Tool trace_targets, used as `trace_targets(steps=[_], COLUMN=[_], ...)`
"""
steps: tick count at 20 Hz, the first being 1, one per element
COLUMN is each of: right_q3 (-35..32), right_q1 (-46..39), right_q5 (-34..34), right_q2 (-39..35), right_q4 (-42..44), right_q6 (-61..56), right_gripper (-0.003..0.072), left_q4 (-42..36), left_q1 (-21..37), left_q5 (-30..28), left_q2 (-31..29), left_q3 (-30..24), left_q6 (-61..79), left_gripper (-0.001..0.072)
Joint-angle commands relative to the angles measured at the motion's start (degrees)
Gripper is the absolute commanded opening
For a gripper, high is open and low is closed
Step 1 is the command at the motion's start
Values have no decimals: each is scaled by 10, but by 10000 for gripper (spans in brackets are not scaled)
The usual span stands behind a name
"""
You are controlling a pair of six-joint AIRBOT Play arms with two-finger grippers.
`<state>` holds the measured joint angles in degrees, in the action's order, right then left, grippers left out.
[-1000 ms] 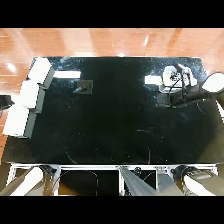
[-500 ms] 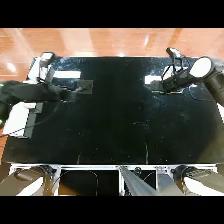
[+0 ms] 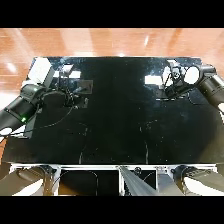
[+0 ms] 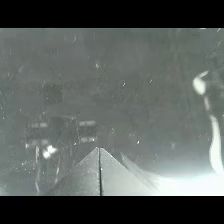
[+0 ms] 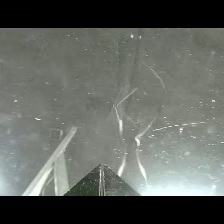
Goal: Fold the box and place the chain.
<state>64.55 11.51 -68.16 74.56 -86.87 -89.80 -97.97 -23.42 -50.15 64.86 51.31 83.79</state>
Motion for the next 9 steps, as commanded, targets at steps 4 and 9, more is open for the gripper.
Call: trace_targets(steps=[4, 9], right_q3=[-1, -1], right_q1=[0, 0], right_q5=[-4, -4], right_q2=[0, 0], right_q4=[-8, -8], right_q6=[0, 0], right_gripper=[30, 30], left_q4=[-41, -48], left_q1=[36, 34], left_q5=[-36, -39], left_q2=[9, 9], left_q3=[14, 16], left_q6=[45, 75], left_gripper=[27, 27])
